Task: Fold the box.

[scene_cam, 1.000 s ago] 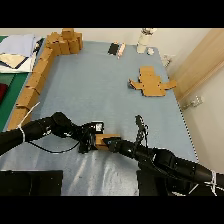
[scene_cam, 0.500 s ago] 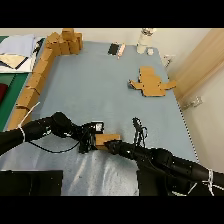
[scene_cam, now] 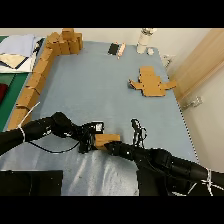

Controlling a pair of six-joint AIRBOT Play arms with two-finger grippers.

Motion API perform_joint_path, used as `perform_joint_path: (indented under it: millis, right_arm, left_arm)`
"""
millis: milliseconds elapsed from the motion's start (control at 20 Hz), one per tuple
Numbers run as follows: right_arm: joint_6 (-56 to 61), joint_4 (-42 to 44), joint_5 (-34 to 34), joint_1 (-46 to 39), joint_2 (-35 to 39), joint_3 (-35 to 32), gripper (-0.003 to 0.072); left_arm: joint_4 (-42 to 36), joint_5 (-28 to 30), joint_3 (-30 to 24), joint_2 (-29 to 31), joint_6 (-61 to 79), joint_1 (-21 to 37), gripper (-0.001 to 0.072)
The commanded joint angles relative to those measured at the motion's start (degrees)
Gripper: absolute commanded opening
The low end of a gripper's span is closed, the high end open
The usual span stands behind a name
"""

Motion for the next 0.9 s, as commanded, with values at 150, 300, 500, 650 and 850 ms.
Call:
perform_joint_path:
  millis: [150, 300, 500, 650, 850]
  right_arm:
    - [0.0, -10.7, -12.2, -0.1, 5.5, 6.0, 0.0002]
    - [0.0, -24.3, -46.0, -1.0, 8.5, 16.2, 0.0003]
    - [0.0, -33.8, -75.0, -7.5, 6.1, 24.5, 0.0004]
    - [0.0, -31.2, -72.7, -10.1, 5.2, 24.5, 0.0004]
    - [0.0, -28.2, -69.2, -10.0, 2.6, 24.5, 0.0004]
  left_arm:
    - [0.0, 0.0, 0.0, 0.0, 0.0, 0.0, 0.0439]
    - [0.0, 0.0, 0.0, 0.0, 0.0, 0.0, 0.0439]
    - [0.0, 0.0, 0.0, 0.0, 0.0, 0.0, 0.0439]
    - [0.0, 0.0, 0.0, 0.0, 0.0, 0.0, 0.0439]
    - [0.0, 0.0, 0.0, 0.0, 0.0, 0.0, 0.0439]
